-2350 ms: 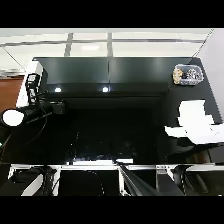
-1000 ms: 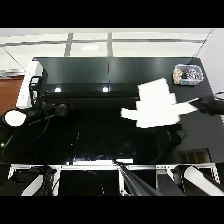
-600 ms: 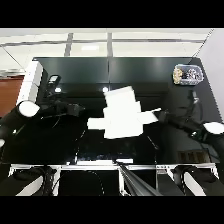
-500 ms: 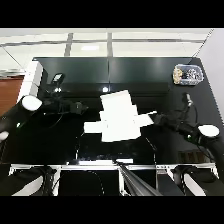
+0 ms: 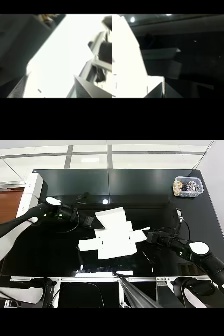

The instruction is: Fold the box and place the chain.

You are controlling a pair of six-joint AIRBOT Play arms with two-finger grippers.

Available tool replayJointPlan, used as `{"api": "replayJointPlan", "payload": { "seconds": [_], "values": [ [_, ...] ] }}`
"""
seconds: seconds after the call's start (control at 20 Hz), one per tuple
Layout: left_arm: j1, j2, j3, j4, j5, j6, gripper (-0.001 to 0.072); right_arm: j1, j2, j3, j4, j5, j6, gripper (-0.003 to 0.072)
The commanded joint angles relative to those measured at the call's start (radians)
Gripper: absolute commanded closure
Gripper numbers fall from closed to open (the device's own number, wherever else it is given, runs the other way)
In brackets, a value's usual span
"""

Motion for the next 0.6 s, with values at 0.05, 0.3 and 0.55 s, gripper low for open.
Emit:
{"api": "replayJointPlan", "payload": {
  "seconds": [0.05, 0.3, 0.55],
  "values": [
    [-0.009, -0.175, 0.146, -0.011, -0.281, 0.151, 0.0076, 0.007, 0.001, -0.001, 0.002, 0.002, 0.000, 0.0670],
    [-0.066, -0.240, 0.254, 0.127, -0.285, 0.153, 0.0222, 0.007, 0.001, -0.001, 0.002, 0.005, 0.000, 0.0669],
    [-0.086, -0.240, 0.274, 0.126, -0.276, 0.188, 0.0320, 0.007, 0.001, -0.001, 0.002, 0.005, 0.000, 0.0669]
  ]
}}
